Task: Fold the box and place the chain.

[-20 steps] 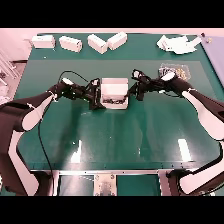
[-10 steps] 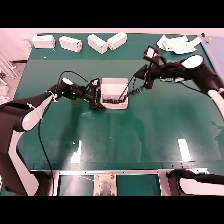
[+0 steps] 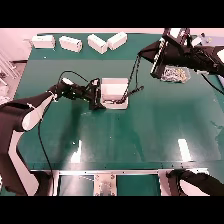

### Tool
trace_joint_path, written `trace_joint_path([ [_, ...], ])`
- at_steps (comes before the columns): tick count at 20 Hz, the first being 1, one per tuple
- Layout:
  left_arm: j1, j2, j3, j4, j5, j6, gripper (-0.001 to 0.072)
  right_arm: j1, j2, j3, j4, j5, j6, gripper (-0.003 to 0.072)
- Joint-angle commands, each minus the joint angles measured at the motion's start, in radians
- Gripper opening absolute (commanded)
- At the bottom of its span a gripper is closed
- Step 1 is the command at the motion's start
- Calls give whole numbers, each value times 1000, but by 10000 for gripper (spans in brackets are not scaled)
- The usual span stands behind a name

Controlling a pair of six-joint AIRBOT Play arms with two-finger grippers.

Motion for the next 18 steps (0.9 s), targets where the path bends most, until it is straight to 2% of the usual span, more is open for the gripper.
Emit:
trace_joint_path([
  [1,1,1,1,0,0,0,627,76,31,3,0,-80,25,7],
  [8,1,1,1,0,0,0,627,106,-4,-14,-3,-79,152,6],
  [15,1,1,1,0,0,0,627,107,-155,-20,2,-50,255,7],
  [18,1,1,1,0,0,0,626,106,-193,-57,0,-42,267,7],
])
